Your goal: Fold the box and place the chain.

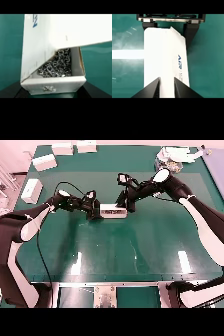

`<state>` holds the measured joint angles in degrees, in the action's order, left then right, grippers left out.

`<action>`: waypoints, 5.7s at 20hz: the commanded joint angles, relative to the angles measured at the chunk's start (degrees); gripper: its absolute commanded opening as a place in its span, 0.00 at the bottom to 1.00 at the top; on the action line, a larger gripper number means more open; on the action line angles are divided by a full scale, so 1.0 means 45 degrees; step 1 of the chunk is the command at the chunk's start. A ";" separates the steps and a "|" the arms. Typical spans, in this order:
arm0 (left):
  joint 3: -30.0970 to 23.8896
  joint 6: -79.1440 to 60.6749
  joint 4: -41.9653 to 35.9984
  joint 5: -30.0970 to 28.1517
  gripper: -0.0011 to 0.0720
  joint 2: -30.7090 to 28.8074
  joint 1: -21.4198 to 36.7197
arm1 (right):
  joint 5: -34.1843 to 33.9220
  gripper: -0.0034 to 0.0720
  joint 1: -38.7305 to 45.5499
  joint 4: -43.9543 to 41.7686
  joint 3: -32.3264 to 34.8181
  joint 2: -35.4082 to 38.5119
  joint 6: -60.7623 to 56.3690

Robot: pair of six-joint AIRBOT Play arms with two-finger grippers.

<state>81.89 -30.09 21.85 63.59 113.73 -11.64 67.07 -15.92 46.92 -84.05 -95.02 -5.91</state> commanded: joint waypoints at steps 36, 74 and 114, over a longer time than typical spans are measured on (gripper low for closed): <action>0.0005 0.0000 0.0005 -0.0005 0.66 -0.0010 0.0010 | -0.0801 0.49 -0.0010 -0.0185 0.0092 -0.0729 0.0374; 0.0000 0.0000 0.0005 -0.0005 0.65 -0.0010 0.0010 | -0.0379 0.52 0.0005 -0.0189 -0.0753 -0.1200 0.0763; 0.0005 0.0000 0.0005 -0.0005 0.65 -0.0010 0.0010 | 0.0209 0.06 0.0865 -0.4240 0.1292 -0.1321 0.2132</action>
<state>81.89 -30.11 21.82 63.55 113.73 -11.60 67.72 -12.10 28.42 -78.67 -100.03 3.60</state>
